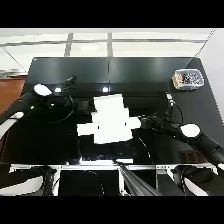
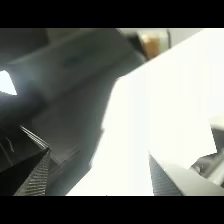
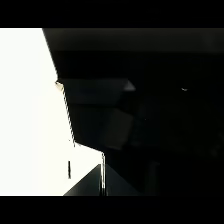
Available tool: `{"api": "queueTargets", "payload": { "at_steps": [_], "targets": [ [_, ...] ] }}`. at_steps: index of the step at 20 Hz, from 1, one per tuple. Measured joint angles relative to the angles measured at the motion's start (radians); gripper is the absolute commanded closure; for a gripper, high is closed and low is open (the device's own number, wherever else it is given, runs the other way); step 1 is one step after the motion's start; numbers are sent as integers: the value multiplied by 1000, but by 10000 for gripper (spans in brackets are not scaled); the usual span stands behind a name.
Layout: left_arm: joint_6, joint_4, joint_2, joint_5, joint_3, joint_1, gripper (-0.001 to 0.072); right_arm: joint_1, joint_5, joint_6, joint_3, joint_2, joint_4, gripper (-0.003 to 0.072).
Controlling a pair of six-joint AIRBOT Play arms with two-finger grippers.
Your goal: Fold the box and place the chain.
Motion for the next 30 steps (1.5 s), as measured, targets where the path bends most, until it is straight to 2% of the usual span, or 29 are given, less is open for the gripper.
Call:
{"api": "queueTargets", "payload": {
  "at_steps": [4, 7, 10, 14, 15, 16, 17, 18, 19, 22, 26, 28, 30],
  "targets": [
    [151, -55, -135, -85, 73, -30, 9, 1, 1, 0, 0, -4, -3, 671],
    [303, -148, -235, -235, 120, -35, 36, 1, 2, 2, 0, -4, -4, 671],
    [380, -148, -304, -375, 180, -36, 188, 1, 5, 2, 0, -4, -5, 671],
    [430, -106, -352, -471, 241, -44, 621, 1, 11, 2, 0, -4, -5, 670],
    [442, -101, -358, -477, 249, -45, 628, 1, 12, 2, 0, -4, -5, 671],
    [450, -98, -362, -484, 257, -45, 683, 1, 13, 2, 0, -4, -5, 669],
    [459, -94, -365, -495, 264, -44, 684, 1, 15, 2, 0, -4, -7, 491],
    [468, -92, -367, -497, 269, -44, 684, 0, 15, 11, 0, -4, -8, 101],
    [474, -91, -368, -502, 274, -44, 686, -6, 21, 19, 2, -4, -12, -25],
    [478, -82, -360, -505, 281, -43, 687, -59, 101, 40, 52, -5, -87, -23],
    [477, -52, -255, -499, 248, -45, 687, -154, 374, 49, 229, -4, -388, -18],
    [523, -90, -151, -417, 166, -47, 686, -174, 484, 43, 297, -4, -537, -19],
    [599, -118, -50, -274, 69, -57, 686, -185, 555, 38, 338, -4, -650, -19]
  ]
}}
